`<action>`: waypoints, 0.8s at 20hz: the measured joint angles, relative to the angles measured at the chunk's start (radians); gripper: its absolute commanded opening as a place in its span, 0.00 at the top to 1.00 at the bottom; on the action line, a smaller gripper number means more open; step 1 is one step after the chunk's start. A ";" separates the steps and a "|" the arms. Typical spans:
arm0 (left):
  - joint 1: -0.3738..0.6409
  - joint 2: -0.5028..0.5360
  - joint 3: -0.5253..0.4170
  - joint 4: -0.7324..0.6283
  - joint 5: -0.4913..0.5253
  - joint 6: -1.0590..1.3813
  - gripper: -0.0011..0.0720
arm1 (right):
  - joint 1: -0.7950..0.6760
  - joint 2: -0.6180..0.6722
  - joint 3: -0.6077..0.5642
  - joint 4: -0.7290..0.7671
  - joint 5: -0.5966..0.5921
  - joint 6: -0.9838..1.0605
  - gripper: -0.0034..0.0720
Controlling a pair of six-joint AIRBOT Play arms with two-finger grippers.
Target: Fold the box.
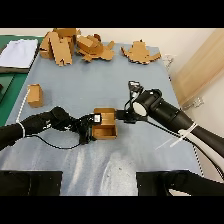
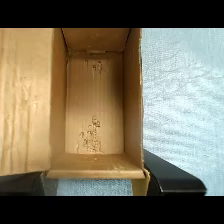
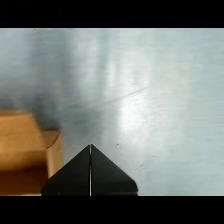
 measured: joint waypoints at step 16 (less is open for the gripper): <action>0.000 0.000 0.000 0.000 0.000 0.000 0.36 | -0.401 -0.251 -0.048 1.260 0.093 -1.595 0.95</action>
